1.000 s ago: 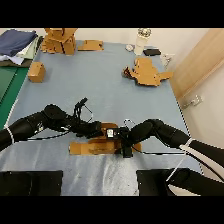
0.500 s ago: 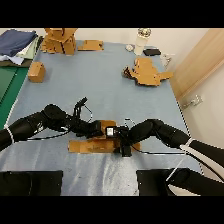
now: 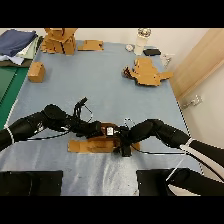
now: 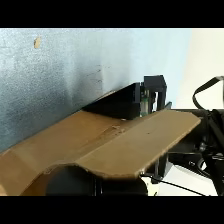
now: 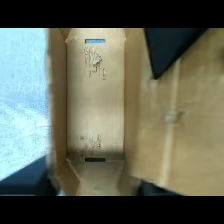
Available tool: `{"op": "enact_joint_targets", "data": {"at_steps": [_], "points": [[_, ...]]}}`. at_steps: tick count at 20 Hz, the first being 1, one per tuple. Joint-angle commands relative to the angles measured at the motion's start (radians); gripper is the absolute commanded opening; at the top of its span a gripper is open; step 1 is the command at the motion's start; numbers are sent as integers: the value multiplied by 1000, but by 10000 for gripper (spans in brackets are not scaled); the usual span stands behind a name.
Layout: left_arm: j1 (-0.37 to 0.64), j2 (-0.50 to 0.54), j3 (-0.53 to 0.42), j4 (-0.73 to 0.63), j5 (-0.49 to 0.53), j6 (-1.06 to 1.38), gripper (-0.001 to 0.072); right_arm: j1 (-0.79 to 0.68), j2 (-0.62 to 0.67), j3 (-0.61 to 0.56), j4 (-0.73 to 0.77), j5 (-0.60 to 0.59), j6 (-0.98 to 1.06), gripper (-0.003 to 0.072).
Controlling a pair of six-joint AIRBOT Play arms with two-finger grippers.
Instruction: Fold the box.
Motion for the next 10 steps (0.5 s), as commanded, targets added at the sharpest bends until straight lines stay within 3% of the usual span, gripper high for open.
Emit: {"op": "enact_joint_targets", "data": {"at_steps": [1,8,10], "points": [[0,0,0,0,2,1,11,0,0,-1,-18,-5,0,490],[0,-1,0,0,7,1,12,0,0,-1,-21,-5,0,488],[0,-2,0,-1,55,1,11,1,0,0,-21,-5,0,488]]}}
